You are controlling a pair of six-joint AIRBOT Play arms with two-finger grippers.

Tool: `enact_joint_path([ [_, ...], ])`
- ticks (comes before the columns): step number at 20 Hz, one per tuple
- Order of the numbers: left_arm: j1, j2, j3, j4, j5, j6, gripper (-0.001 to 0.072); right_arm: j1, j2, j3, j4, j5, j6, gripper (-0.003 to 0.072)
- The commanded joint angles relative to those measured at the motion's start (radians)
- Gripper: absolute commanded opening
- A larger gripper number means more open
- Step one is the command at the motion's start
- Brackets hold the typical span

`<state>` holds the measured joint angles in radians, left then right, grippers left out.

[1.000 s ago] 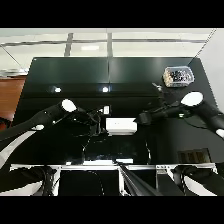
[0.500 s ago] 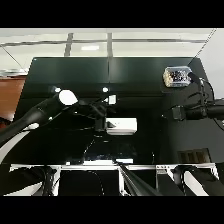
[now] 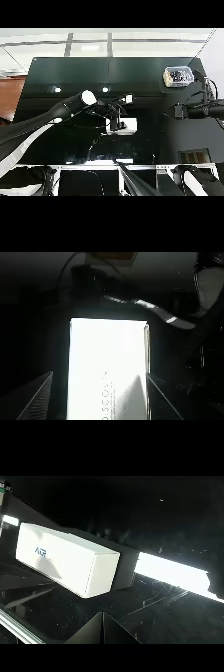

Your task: Fold the box and place the chain.

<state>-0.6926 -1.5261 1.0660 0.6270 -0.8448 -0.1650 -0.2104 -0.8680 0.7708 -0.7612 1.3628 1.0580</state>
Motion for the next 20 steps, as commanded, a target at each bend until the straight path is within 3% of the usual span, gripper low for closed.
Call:
enact_joint_path([
  [1,-0.005,-0.018,0.006,-0.003,-0.005,-0.026,0.0711,-0.001,0.001,0.000,-0.003,-0.002,-0.004,0.0008],
  [11,-0.006,-0.018,0.006,0.012,-0.054,-0.031,0.0710,-0.001,0.001,0.000,-0.003,-0.002,-0.004,0.0009],
  [16,-0.008,-0.018,0.006,0.096,-0.057,-0.081,0.0710,-0.001,0.001,0.000,-0.003,-0.006,-0.004,0.0009],
  [20,-0.034,-0.022,0.006,0.270,-0.038,-0.169,0.0709,-0.001,0.001,0.000,-0.003,-0.006,-0.004,0.0008],
])
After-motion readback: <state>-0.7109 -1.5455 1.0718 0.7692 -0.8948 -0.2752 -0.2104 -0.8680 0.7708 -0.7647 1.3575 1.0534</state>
